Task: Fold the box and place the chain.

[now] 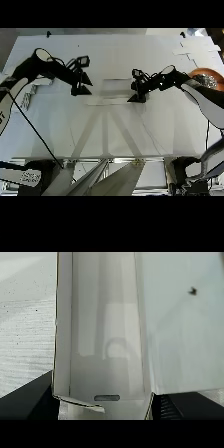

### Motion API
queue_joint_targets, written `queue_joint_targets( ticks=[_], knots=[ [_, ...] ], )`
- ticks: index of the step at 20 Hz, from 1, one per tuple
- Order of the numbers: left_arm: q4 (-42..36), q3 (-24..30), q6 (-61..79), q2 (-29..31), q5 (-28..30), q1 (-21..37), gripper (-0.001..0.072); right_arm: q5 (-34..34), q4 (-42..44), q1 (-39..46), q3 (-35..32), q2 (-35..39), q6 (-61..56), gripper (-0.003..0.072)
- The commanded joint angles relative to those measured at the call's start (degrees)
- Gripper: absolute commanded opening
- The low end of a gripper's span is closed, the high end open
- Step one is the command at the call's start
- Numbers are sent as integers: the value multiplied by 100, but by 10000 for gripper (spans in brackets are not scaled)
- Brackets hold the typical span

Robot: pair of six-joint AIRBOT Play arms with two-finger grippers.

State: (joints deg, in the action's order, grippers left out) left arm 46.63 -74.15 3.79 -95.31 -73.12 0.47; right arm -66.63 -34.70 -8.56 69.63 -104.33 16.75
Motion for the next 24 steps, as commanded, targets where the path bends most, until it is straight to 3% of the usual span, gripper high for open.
queue_joint_targets(
  ticks=[1, 5, 12, 14, 19, 21, 24],
  knots=[
    [-245, 442, 911, -149, 317, -127, 565, 0, 2, 0, 0, -2, -4, 493],
    [-739, 470, 1019, -442, 463, -321, 563, 0, 2, 0, 0, -2, -4, 493],
    [-739, 472, 1038, -595, 647, -595, 549, 0, 2, 0, 0, -2, -4, 493],
    [-739, 472, 1043, -595, 669, -592, 337, -2, 2, 0, 0, -2, -4, 493],
    [-839, 472, 1036, -595, 1150, -595, 311, -2, 2, 0, 0, -2, -4, 493],
    [-892, 472, 1036, -595, 1252, -595, 264, -2, 2, 0, 0, -2, -4, 493],
    [-892, 472, 1036, -595, 1268, -597, 264, -2, 2, 0, 0, -2, -4, 493]
  ],
)
